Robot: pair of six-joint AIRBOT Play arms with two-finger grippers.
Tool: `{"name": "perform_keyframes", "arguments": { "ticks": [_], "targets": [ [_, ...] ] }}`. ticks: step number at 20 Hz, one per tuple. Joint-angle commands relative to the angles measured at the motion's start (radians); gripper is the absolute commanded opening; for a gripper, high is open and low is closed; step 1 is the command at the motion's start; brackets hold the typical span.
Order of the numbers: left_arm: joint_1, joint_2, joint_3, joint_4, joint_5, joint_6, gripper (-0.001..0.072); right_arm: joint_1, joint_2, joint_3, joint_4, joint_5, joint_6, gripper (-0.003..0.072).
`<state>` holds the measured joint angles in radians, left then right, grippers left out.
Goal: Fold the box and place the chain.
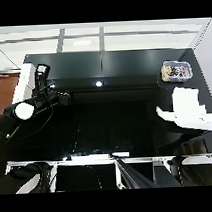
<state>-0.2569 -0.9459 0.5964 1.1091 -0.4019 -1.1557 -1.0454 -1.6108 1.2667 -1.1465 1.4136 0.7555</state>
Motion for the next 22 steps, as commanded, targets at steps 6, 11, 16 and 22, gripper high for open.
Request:
{"name": "perform_keyframes", "arguments": {
  "ticks": [6, 11, 16, 22],
  "targets": [
    [0.000, -0.005, -0.002, 0.006, -0.002, 0.000, 0.0709, 0.113, 0.280, -0.208, 0.260, -0.053, 0.051, 0.0014],
    [-0.003, -0.021, -0.002, -0.038, -0.029, 0.000, 0.0709, 0.210, 0.578, -0.513, 0.454, -0.143, 0.097, 0.0014],
    [-0.003, -0.038, -0.002, -0.162, -0.108, 0.000, 0.0709, 0.513, 0.827, -0.840, 0.826, -0.329, 0.063, 0.0015],
    [0.018, -0.071, 0.006, -0.461, -0.251, 0.000, 0.0697, 1.136, 0.867, -0.927, 0.832, -0.816, 0.059, 0.0015]
  ]
}}
